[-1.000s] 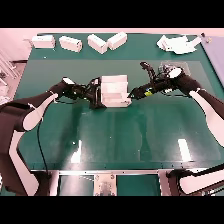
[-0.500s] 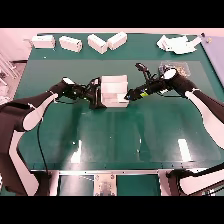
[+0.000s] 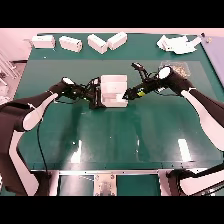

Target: Fold the box and place the chain.

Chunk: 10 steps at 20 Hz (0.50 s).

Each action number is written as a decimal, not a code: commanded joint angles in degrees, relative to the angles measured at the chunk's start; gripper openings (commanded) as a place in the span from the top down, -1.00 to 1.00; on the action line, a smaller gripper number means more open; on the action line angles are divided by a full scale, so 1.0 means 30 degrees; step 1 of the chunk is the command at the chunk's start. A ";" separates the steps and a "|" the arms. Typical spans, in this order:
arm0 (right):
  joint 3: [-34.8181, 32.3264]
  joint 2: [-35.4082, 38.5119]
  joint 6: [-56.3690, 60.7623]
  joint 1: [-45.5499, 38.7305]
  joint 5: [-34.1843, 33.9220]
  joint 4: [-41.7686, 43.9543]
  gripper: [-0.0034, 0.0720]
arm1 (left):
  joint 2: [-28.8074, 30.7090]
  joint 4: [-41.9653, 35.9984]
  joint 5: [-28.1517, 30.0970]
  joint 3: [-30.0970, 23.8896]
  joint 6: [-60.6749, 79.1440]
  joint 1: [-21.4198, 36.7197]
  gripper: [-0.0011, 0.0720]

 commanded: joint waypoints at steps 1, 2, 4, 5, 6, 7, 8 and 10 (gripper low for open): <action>0.0699 -0.0015 0.2361 0.0750 -0.0262 -0.2120 -0.21 | 0.0007 0.0007 -0.0044 -0.0007 0.0007 -0.0015 -0.63; 0.0801 -0.0015 0.2871 0.0984 -0.0270 -0.2703 -0.21 | 0.0007 0.0007 -0.0036 -0.0007 0.0007 -0.0015 -0.63; 0.0918 -0.0029 0.4248 0.1428 -0.0313 -0.3898 -0.21 | 0.0007 0.0007 -0.0044 -0.0007 0.0007 -0.0015 -0.63; 0.0918 -0.0029 0.4728 0.1647 -0.0393 -0.4422 -0.21 | 0.0007 0.0007 -0.0044 -0.0007 0.0007 -0.0015 -0.63; 0.0918 -0.0029 0.5187 0.1829 -0.0474 -0.4903 -0.21 | 0.0007 0.0007 -0.0044 -0.0007 0.0007 -0.0015 -0.63; 0.0925 -0.0036 0.5734 0.2004 -0.0597 -0.5260 -0.21 | 0.0007 0.0007 -0.0036 -0.0007 0.0007 -0.0015 -0.63; 0.0925 -0.0036 0.6040 0.2113 -0.0721 -0.5450 -0.21 | 0.0007 0.0007 -0.0044 -0.0007 0.0007 -0.0015 -0.63; 0.0933 -0.0036 0.6470 0.2302 -0.1086 -0.5501 -0.20 | 0.0007 0.0007 -0.0044 -0.0007 0.0007 -0.0015 -0.63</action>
